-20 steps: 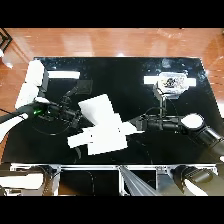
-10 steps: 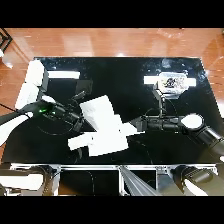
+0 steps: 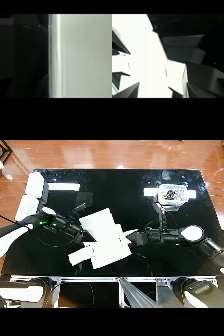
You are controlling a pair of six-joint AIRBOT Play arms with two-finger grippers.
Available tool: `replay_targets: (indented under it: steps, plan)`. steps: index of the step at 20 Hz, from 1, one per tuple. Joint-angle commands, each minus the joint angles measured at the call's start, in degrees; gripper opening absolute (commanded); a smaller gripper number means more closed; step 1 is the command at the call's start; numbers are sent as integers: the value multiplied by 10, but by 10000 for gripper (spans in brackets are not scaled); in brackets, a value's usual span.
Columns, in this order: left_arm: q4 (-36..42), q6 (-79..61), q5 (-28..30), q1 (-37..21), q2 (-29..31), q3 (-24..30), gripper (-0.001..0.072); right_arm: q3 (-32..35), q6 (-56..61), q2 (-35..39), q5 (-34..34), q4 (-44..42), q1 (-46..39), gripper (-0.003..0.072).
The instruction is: Fold the box and place the chain.
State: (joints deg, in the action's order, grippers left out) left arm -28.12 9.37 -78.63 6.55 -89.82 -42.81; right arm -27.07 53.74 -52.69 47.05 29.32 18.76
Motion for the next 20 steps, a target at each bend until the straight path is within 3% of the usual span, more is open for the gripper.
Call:
replay_targets:
  steps: [1, 5, 8, 10, 14, 17, 20]
  plan:
    - [1, -1, -6, 1, 2, -6, 20, -18, 7, 0, 92, 33, -63, 705]
    - [-26, -4, 17, 47, 25, -34, 19, -62, 7, 0, 190, 49, -197, 701]
    - [-103, 0, 121, 121, 66, -49, 19, -63, 7, 0, 184, -4, -260, 697]
    - [-111, -24, 183, 161, 97, -49, 19, -63, -28, 0, 187, -30, -280, 698]
    - [-134, -77, 273, 204, 111, -49, 20, -63, -227, 0, 213, 4, -278, 698]
    - [-183, -76, 268, 213, 105, -49, 21, -63, -298, 0, 206, 78, -244, 697]
    - [-175, -61, 245, 213, 103, -49, 21, -62, -317, 0, 136, 121, -174, 698]
